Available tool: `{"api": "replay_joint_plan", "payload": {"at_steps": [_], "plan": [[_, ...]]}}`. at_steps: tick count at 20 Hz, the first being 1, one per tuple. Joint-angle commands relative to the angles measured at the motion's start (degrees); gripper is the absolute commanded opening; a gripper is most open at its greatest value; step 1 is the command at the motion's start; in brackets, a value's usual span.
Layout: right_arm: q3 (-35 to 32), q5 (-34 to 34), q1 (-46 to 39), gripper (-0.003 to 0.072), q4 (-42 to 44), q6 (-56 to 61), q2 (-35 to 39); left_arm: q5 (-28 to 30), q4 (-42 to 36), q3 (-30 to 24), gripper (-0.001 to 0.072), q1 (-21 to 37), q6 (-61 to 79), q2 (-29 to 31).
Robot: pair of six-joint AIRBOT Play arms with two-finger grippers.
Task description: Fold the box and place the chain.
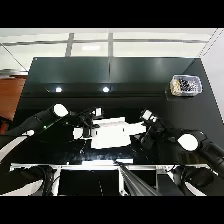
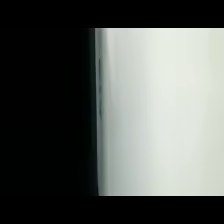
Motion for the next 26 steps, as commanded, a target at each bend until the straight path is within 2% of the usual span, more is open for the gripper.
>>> {"api": "replay_joint_plan", "payload": {"at_steps": [1,5,11,15,26], "plan": [[0.0,-2.7,3.4,0.0699,0.0,-10.9,-3.5,-1.0,0.7,0.4,0.0033,0.0,0.0,-0.1],[0.0,-2.4,7.0,0.0699,0.2,-17.5,-4.3,-1.9,1.3,1.2,0.0034,0.0,0.0,-0.3],[0.0,-2.4,11.8,0.0699,0.2,-20.5,-7.9,-3.1,2.5,1.2,0.0034,0.0,0.0,-0.8],[0.0,-8.8,15.6,0.0699,0.2,-21.3,-8.2,-3.1,2.5,1.2,0.0034,0.0,0.0,-0.8],[0.1,-11.4,16.3,0.0699,6.8,-20.9,-8.3,-3.1,2.5,1.2,0.0034,0.0,0.0,-0.8]]}}
